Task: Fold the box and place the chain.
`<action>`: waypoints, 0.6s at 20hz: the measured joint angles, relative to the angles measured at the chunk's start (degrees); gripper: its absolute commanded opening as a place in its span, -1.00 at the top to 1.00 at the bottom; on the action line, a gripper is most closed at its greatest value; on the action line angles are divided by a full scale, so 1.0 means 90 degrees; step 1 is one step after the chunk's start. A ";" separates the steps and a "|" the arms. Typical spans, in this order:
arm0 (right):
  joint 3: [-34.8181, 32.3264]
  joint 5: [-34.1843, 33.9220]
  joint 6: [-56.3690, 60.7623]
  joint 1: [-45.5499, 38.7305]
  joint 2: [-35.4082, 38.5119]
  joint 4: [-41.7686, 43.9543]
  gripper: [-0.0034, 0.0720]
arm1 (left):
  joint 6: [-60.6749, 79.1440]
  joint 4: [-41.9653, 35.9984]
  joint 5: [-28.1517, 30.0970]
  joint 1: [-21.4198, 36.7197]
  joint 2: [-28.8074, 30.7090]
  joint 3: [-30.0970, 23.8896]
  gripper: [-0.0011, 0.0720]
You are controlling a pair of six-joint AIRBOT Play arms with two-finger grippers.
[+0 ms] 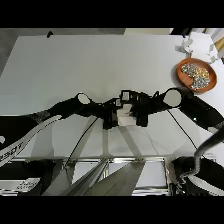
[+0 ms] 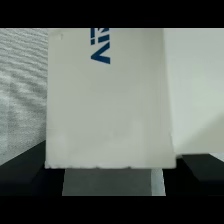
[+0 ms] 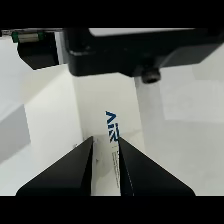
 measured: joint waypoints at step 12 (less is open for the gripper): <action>0.0000 0.0537 -0.0005 0.0000 0.0000 0.0000 0.50 | 0.0000 0.0000 0.0000 0.0000 0.0000 0.0000 0.40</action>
